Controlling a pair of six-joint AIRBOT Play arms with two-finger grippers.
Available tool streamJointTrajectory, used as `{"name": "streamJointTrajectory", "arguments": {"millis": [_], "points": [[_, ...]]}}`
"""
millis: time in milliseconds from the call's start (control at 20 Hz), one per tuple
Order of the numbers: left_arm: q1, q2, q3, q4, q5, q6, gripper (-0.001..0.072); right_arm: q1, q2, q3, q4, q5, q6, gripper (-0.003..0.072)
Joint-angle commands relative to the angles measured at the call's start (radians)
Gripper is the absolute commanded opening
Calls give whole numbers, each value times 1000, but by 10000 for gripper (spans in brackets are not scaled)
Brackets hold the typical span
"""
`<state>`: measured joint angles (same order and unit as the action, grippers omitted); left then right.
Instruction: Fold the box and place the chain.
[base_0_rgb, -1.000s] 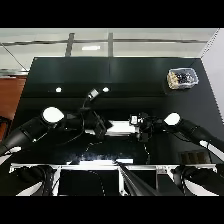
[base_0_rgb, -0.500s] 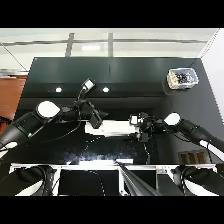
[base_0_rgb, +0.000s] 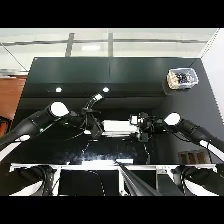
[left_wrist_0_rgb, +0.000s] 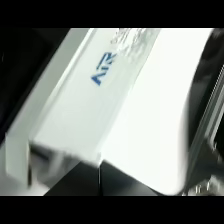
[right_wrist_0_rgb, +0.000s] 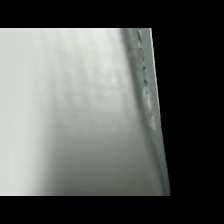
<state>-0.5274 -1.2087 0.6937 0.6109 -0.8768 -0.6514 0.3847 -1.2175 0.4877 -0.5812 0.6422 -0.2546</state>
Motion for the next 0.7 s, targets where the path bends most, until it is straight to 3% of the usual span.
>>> {"name": "streamJointTrajectory", "arguments": {"millis": [0,350,500,650], "points": [[0,-29,1,-215,167,141,26,0,0,0,1,1,0,482],[65,-34,1,-199,206,151,26,0,0,0,1,0,0,482],[28,-65,2,-99,245,151,27,0,0,0,1,0,0,482],[-28,-123,25,66,218,145,26,0,0,0,1,0,0,482]]}}
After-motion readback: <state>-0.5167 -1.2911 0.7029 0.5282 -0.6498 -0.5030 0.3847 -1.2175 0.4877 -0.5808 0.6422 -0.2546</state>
